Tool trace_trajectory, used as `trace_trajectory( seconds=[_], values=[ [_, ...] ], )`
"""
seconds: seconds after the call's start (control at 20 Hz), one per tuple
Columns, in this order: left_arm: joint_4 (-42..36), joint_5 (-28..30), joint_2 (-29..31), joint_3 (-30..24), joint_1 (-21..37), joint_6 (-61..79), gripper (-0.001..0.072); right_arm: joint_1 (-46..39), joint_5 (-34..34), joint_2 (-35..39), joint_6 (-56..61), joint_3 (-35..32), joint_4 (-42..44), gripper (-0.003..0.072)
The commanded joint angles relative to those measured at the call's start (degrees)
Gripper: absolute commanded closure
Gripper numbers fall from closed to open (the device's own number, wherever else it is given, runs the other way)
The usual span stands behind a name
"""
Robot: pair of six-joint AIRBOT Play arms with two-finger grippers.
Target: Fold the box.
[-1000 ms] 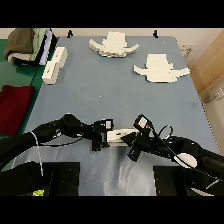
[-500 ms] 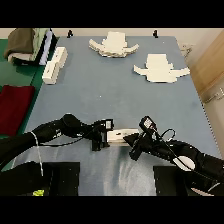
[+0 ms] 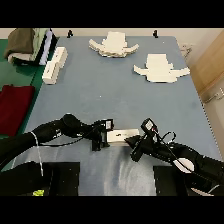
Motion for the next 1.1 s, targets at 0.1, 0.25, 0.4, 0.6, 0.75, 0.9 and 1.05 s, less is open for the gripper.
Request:
trace_trajectory(
  seconds=[0.1, 0.25, 0.4, 0.6, 0.75, 0.9, 1.05],
  values=[
    [0.0, -0.1, 0.0, 0.0, 0.0, 0.0, 0.0181, 0.2, 0.3, 0.0, 0.2, -1.7, 0.6, 0.068],
    [0.0, -0.1, 0.0, 0.0, 0.0, 0.0, 0.0182, 0.2, 0.2, -0.1, 0.2, -1.8, 0.6, 0.068],
    [0.0, -0.1, 0.0, 0.0, 0.0, 0.0, 0.0182, 0.2, 0.2, -1.1, 0.1, -1.8, 0.6, 0.068],
    [0.0, -0.1, 0.0, 0.0, 0.0, 0.0, 0.0182, 0.2, -0.2, 1.4, 0.2, -1.4, 0.6, 0.068],
    [0.0, -0.1, 0.0, 0.0, 0.0, 0.0, 0.0181, 0.2, -0.4, 4.9, 0.6, -1.2, 0.6, 0.068],
    [0.0, -0.1, 0.0, 0.0, 0.0, 0.0, 0.0182, 0.0, -0.4, 7.4, 0.6, -1.2, 0.6, 0.068],
    [0.0, -0.1, 0.0, 0.0, 0.0, 0.0, 0.0181, 0.0, -0.4, 7.5, 0.6, -1.2, 0.6, 0.068]
  ],
)
